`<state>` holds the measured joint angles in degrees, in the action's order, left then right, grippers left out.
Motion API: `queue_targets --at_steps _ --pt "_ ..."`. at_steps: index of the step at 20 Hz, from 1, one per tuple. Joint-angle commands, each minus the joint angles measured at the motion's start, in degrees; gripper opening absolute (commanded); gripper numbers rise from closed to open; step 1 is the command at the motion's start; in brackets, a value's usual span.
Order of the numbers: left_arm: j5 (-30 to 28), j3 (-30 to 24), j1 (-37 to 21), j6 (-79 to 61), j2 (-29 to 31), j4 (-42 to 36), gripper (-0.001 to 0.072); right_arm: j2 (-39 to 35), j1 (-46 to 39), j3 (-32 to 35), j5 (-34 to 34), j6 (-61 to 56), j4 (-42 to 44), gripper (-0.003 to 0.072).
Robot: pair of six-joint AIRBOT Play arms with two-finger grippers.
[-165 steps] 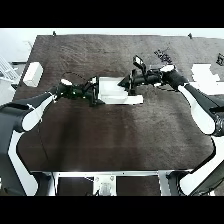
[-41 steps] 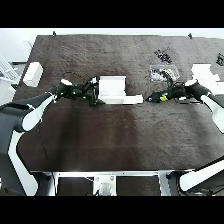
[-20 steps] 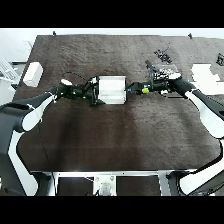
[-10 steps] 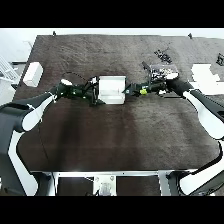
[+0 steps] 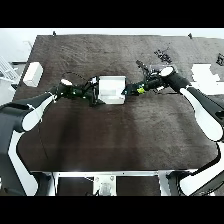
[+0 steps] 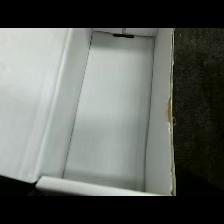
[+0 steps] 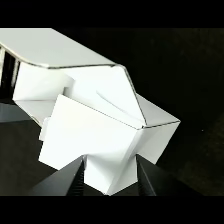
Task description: Fold the box and place the chain.
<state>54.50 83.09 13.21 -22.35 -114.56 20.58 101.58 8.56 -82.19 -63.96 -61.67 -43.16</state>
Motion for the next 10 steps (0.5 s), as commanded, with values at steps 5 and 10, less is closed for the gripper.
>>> queue_targets --at_steps 5,10 --pt "0.00 0.00 0.00 0.00 0.00 0.00 0.0334 -0.02 4.61 -4.76 0.04 -12.55 -15.52 0.0381" --pt "0.02 0.00 0.00 0.00 0.00 0.00 0.0334 -0.02 6.69 -6.03 2.47 -17.35 -18.88 0.0381"
